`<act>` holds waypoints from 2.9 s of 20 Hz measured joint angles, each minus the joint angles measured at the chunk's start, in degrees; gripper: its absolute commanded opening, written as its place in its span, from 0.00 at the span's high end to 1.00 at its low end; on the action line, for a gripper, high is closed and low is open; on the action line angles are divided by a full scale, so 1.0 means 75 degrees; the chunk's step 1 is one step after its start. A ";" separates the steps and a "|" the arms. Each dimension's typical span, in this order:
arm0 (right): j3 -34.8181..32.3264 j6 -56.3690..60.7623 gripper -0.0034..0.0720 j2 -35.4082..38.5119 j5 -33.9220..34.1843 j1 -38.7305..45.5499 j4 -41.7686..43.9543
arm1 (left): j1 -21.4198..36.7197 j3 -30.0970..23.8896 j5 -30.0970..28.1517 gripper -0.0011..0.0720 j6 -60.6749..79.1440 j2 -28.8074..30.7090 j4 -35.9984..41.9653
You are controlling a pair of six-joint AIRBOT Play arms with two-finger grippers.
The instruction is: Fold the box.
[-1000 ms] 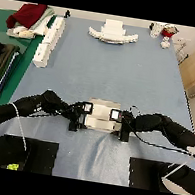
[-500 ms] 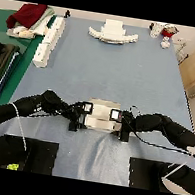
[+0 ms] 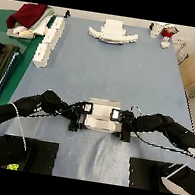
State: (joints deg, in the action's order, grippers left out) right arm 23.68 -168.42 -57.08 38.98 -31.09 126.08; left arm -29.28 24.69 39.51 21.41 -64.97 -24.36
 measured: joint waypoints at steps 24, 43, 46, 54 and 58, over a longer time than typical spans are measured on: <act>0.2043 0.9174 0.75 0.0309 0.0790 -0.0787 0.1612 | 0.0000 0.0000 -0.0012 0.42 0.0003 0.0000 -0.0012; 0.2882 0.9515 0.75 -0.2611 0.1207 0.0321 0.1416 | -0.0003 0.0000 0.0006 0.42 0.0006 0.0000 -0.0015; 0.2920 0.9515 0.75 -0.2664 0.1311 0.0335 0.1413 | -0.0003 0.0003 0.0006 0.42 0.0006 0.0000 -0.0015; 0.3485 0.9396 0.75 -0.1941 0.1737 0.0335 0.1204 | -0.0003 0.0003 -0.0035 0.42 0.0006 0.0000 0.0000; 0.3500 0.9043 0.74 -0.0871 0.2492 0.0204 0.0659 | 0.0000 0.0003 -0.0020 0.42 0.0006 0.0000 -0.0003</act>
State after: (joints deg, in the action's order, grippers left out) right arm 49.93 -100.60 -63.61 57.67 -29.56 131.02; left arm -29.28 24.71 39.35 21.45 -64.97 -24.38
